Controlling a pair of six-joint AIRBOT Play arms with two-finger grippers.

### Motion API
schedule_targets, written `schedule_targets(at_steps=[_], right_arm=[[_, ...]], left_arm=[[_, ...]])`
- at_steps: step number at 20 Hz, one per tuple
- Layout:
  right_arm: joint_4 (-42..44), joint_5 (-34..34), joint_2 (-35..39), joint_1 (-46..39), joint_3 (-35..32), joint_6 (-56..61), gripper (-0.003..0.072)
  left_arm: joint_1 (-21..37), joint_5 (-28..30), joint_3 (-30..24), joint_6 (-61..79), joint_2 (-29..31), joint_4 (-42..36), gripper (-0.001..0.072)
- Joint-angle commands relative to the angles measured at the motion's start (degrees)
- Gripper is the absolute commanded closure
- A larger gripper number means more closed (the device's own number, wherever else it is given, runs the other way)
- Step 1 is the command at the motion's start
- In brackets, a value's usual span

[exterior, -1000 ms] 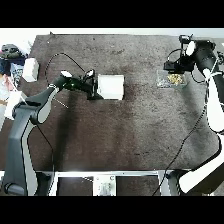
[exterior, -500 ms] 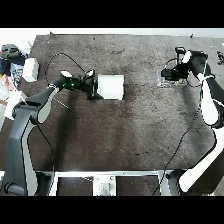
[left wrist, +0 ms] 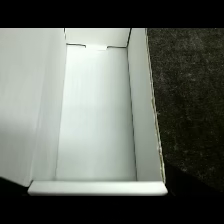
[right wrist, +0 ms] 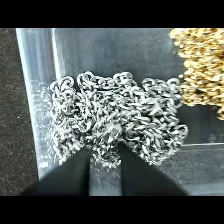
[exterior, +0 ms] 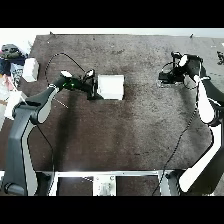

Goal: Fold the box and place the chain.

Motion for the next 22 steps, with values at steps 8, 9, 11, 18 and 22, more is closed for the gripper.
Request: schedule_targets(at_steps=[8, 9, 11, 18, 22], right_arm=[[0.02, 0.87, 2.64, -0.02, 0.09, -0.04, 0.0671], [0.0, 0.74, 3.96, -0.02, 0.11, -0.07, 0.0671], [0.02, 0.81, 7.17, -0.02, 0.11, -0.09, 0.0671], [0.11, -4.55, 24.22, 0.92, 0.09, -2.49, 0.0672], [0.07, -17.09, 36.41, 5.46, 0.11, -5.75, 0.0672]], left_arm=[[0.02, 0.02, 0.0, 0.02, -0.02, 0.02, 0.0362], [0.02, 0.02, 0.0, 0.02, -0.02, 0.02, 0.0362], [0.02, 0.02, 0.0, 0.02, -0.02, 0.02, 0.0362], [0.02, 0.02, 0.0, 0.02, -0.02, 0.02, 0.0362], [0.02, 0.02, 0.0, 0.02, -0.02, 0.02, 0.0362]])
